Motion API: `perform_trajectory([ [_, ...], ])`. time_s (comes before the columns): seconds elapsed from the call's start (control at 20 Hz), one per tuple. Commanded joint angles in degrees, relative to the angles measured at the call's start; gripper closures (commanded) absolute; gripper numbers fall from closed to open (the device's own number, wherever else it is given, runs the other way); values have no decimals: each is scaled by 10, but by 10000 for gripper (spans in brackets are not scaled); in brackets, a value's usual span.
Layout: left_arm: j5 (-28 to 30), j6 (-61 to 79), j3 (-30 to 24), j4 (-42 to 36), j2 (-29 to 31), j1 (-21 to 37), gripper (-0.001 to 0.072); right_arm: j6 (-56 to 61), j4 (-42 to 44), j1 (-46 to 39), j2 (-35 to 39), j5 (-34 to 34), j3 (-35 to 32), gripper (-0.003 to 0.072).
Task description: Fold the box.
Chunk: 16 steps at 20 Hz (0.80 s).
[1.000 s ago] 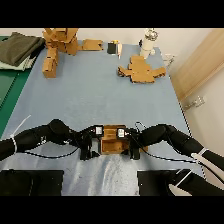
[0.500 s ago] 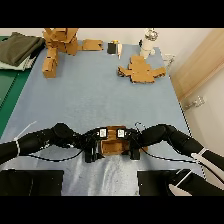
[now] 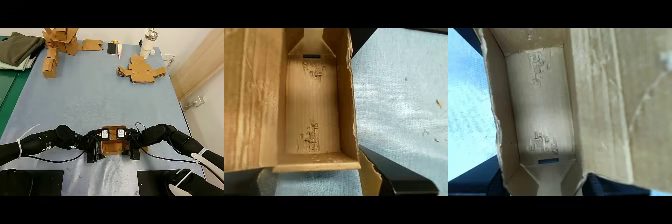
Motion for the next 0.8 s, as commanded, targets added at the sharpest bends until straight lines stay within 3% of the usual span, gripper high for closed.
perform_trajectory([
  [0.0,14,-9,0,3,0,-4,15,0,0,0,0,0,0,128],
  [0.1,14,-9,0,3,0,-4,189,0,0,0,0,0,0,128],
  [0.75,14,-9,0,1,0,-3,189,0,0,0,0,0,0,128],
])
